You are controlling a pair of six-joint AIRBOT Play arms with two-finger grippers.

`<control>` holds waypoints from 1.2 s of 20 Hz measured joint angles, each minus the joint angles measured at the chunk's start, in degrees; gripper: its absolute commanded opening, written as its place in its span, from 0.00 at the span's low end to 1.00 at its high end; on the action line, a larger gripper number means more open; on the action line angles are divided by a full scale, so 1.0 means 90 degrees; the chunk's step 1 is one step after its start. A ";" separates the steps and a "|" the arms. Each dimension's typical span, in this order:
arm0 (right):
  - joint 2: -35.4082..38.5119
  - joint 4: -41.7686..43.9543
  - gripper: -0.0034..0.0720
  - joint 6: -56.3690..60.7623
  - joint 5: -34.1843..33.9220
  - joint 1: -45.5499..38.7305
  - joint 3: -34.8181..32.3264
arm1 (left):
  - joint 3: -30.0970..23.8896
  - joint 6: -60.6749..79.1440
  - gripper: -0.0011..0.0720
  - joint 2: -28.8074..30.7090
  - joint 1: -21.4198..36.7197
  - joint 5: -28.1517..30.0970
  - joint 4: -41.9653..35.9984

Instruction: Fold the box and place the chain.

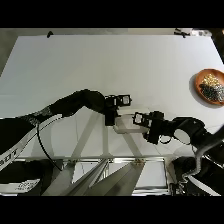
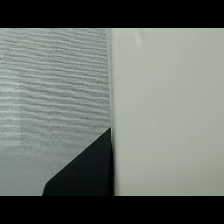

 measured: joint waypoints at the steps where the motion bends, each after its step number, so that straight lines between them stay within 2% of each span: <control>1: 0.0041 0.0000 0.95 -0.0010 -0.0034 -0.0080 -0.0002 | 0.0000 0.0000 0.03 -0.0002 0.0000 -0.0002 0.0000; 6: 0.0129 0.0219 0.95 -0.0391 -0.0185 -0.0427 -0.0002 | 0.0000 -0.0002 0.03 -0.0002 0.0000 -0.0005 0.0000; 13: 0.0114 0.1054 0.95 -0.1826 -0.0296 -0.1025 -0.0002 | 0.0000 0.0000 0.03 -0.0002 0.0000 -0.0002 0.0000; 24: -0.0342 0.2057 0.95 -0.3385 -0.0406 -0.1532 -0.0002 | 0.0000 0.0000 0.03 -0.0002 0.0000 0.0002 0.0000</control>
